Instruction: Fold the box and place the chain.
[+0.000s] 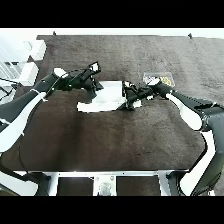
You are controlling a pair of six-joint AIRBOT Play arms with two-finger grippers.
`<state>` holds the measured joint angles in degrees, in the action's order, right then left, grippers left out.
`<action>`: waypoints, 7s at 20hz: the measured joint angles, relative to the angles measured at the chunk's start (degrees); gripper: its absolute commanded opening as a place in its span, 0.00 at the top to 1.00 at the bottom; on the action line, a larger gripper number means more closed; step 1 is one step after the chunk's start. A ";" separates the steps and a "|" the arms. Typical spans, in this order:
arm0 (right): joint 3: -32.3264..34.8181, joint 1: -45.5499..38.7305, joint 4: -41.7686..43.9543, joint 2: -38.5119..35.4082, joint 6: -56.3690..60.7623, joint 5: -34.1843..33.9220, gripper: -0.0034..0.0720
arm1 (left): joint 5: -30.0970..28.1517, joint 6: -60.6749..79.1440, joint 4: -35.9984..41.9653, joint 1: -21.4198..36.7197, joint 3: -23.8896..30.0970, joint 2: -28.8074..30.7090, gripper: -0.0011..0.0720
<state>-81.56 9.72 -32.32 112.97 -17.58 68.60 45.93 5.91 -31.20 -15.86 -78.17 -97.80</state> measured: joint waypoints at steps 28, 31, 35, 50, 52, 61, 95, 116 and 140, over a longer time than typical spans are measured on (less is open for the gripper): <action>0.00 0.02 -0.07 0.00 -0.09 -0.09 0.35 | 2.86 -2.78 -4.68 0.22 -3.69 -2.95 0.96; 0.00 0.02 -0.09 0.00 -0.09 -0.07 0.35 | 6.93 -5.95 -9.09 2.25 -4.24 0.00 0.03; 0.00 0.02 -0.07 0.00 -0.07 -0.04 0.35 | 17.00 -10.71 -12.39 5.20 -4.68 3.65 0.07; 0.00 0.02 0.00 0.00 -0.04 0.00 0.35 | 19.80 -19.02 -24.52 2.23 -2.62 0.94 0.07; 0.00 0.02 0.00 0.00 -0.04 0.00 0.35 | 18.97 -19.28 -25.16 2.25 -1.97 0.85 0.07; 0.00 0.02 0.00 0.00 -0.04 0.00 0.35 | 15.80 -11.39 -25.24 2.34 -1.09 -0.13 0.07; 0.00 0.00 0.02 0.00 0.04 0.00 0.35 | 15.43 -2.51 -15.65 0.76 -1.05 -3.43 0.52; 0.02 0.13 -0.15 0.00 0.04 0.55 0.35 | 15.21 -1.90 -13.44 -1.90 -1.09 -5.42 0.00; 0.00 0.00 0.04 0.02 0.02 -0.04 0.35 | 18.91 -1.92 -11.43 3.87 -1.86 3.78 0.96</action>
<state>-81.56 9.72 -32.27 112.99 -17.56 68.55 64.84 3.99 -42.63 -11.99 -80.03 -94.02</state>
